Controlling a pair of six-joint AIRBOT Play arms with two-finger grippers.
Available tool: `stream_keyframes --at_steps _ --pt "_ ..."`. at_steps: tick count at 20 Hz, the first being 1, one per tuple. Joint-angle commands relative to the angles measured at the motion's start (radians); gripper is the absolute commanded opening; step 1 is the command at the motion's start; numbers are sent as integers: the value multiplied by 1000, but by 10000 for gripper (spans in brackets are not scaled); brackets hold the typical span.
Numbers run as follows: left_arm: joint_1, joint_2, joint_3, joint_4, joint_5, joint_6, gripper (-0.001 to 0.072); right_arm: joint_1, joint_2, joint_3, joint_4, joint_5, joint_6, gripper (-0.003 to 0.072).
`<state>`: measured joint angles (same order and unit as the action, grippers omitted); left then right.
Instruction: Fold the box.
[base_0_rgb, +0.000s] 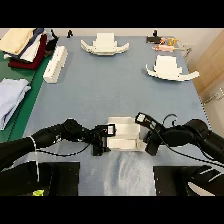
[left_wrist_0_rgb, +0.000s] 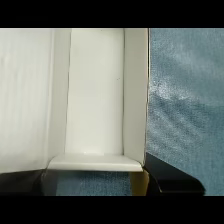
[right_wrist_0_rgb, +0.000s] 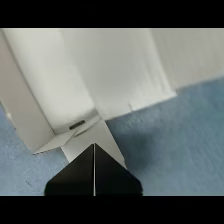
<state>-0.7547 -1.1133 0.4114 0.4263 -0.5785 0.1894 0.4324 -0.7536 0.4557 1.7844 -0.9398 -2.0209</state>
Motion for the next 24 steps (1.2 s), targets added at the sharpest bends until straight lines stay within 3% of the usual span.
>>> stream_keyframes --at_steps 1,3,5,9,14,24 --pt "0 0 1 0 0 1 518 -3 1 120 -351 -221 562 4" --pt "0 0 1 0 0 0 518 -21 0 165 -555 -365 793 5" --pt "0 0 1 0 0 0 518 -84 -8 156 -605 -439 862 4" --pt "0 0 1 0 0 0 518 -212 -63 96 -340 -386 825 5" --pt "0 0 1 0 0 0 517 -213 -114 54 -45 -230 704 4" --pt "0 0 1 0 0 0 518 -212 -43 54 47 -247 672 4"
